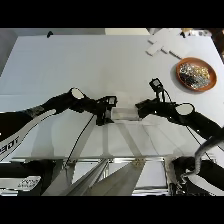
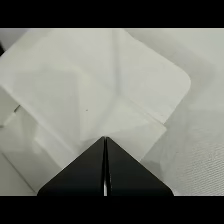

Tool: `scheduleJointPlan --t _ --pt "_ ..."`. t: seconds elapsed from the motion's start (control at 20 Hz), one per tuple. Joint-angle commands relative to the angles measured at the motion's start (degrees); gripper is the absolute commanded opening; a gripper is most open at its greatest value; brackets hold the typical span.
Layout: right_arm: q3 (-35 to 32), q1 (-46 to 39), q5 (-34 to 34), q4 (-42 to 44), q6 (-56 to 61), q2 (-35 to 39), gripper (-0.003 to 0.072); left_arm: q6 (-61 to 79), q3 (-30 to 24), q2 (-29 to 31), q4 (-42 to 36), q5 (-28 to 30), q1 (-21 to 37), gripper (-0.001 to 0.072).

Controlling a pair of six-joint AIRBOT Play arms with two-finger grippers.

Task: Fold the box and place the chain.

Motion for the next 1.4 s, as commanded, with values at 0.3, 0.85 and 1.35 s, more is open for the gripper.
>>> scheduleJointPlan --t 0.3,0.85,1.35 --pt "6.29 0.42 9.33 -3.3 3.61 -1.75 0.0021 0.2 0.02 0.02 0.13 0.04 0.02 0.0326" --pt "9.11 0.42 32.52 -48.48 3.61 12.52 0.0021 0.2 0.02 0.02 0.13 0.02 0.02 0.0326" --pt "6.21 0.42 23.71 -44.46 -18.99 9.88 0.0326 0.2 0.02 0.02 0.13 0.02 0.02 0.0326"
